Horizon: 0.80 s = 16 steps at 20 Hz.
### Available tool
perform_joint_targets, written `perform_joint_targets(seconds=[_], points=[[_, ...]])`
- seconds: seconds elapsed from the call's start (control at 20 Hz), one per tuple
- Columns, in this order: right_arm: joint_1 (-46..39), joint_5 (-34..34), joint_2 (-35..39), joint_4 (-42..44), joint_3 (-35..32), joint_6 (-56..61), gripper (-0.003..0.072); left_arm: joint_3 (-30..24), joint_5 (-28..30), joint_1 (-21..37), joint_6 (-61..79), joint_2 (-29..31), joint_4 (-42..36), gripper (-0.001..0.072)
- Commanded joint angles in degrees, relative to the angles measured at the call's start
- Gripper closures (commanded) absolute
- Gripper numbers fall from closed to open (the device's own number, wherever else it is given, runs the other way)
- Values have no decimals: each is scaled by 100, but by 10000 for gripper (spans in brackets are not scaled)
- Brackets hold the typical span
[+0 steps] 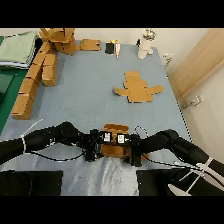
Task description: Fold the box.
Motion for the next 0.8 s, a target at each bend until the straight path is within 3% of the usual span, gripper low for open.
perform_joint_targets(seconds=[0.0, 0.45, 0.75], points=[[-4, -50, 107, -459, 98, 428, -29, -2, 20, 2, -4, -4, 2, 111], [-4, -219, 184, -1165, 435, 1346, -28, -2, 20, 2, -4, -4, 2, 111], [-4, -1580, 184, -1154, 1154, 2599, -27, -2, 22, 2, -4, -4, 2, 111]])
